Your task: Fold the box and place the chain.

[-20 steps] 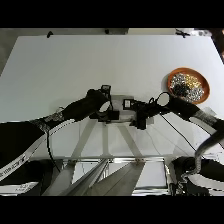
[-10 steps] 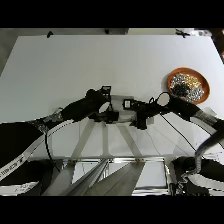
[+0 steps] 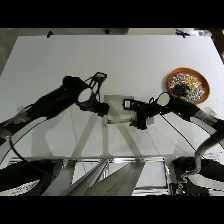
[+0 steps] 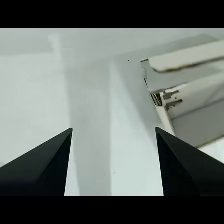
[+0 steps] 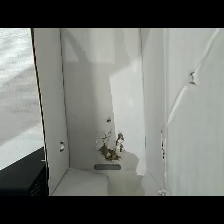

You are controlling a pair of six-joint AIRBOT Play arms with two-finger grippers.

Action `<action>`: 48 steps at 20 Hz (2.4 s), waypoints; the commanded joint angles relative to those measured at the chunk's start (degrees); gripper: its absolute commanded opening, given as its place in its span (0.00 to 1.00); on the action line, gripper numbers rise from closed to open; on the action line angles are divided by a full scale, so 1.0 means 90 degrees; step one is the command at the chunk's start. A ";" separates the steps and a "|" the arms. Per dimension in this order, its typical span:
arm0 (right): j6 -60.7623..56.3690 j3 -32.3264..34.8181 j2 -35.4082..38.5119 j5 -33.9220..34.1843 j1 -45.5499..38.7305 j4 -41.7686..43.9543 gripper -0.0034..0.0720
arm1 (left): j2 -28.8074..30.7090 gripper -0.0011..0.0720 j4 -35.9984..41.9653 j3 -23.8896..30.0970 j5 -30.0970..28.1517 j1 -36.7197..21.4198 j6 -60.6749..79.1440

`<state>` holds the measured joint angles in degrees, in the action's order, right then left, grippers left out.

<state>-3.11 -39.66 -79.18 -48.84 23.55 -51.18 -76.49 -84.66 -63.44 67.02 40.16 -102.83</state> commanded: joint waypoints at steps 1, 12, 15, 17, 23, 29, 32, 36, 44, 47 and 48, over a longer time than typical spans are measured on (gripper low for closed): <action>0.0000 0.0002 0.0000 0.0002 0.0002 0.0000 0.59 | 0.0610 0.80 0.1178 0.0012 0.0134 -0.0680 0.3589; 0.0000 0.0002 0.0000 0.0002 0.0002 0.0000 0.59 | 0.0192 0.98 0.4809 0.2686 -0.1552 -0.2132 1.2772; 0.0000 0.0002 0.0000 0.0000 0.0002 0.0000 0.59 | -0.0260 0.98 0.5673 0.2722 -0.1984 -0.2013 1.3755; 0.0000 0.0002 0.0000 0.0002 0.0002 0.0000 0.59 | -0.0488 0.98 0.6115 0.2722 -0.2091 -0.1938 1.4418; 0.0002 0.0002 0.0000 0.0000 0.0002 0.0000 0.59 | -0.0627 0.98 0.6484 0.2722 -0.2293 -0.1753 1.4763; 0.0000 0.0002 0.0000 0.0002 0.0002 0.0000 0.59 | -0.0697 0.98 0.6594 0.2722 -0.2246 -0.1632 1.4758; 0.0000 0.0002 0.0000 0.0002 0.0002 0.0000 0.59 | -0.0772 0.98 0.6596 0.2727 -0.2186 -0.1554 1.4756; 0.0000 0.0002 0.0000 0.0002 0.0002 0.0000 0.59 | -0.0772 0.98 0.6569 0.2727 -0.2086 -0.1562 1.4753; 0.0000 0.0002 0.0000 0.0002 0.0002 0.0000 0.59 | -0.0765 0.98 0.6312 0.2727 -0.1851 -0.1610 1.4241; 0.0000 0.0002 0.0000 0.0002 0.0002 0.0000 0.59 | -0.0765 0.98 0.6431 0.2727 -0.1863 -0.1608 1.3913; 0.0000 0.0002 0.0000 0.0002 0.0002 0.0000 0.59 | -0.0767 0.98 0.6538 0.2727 -0.1885 -0.1600 1.3831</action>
<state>-3.18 -39.66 -79.15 -48.77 23.55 -51.11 -83.42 -27.11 -38.92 50.35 25.78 24.60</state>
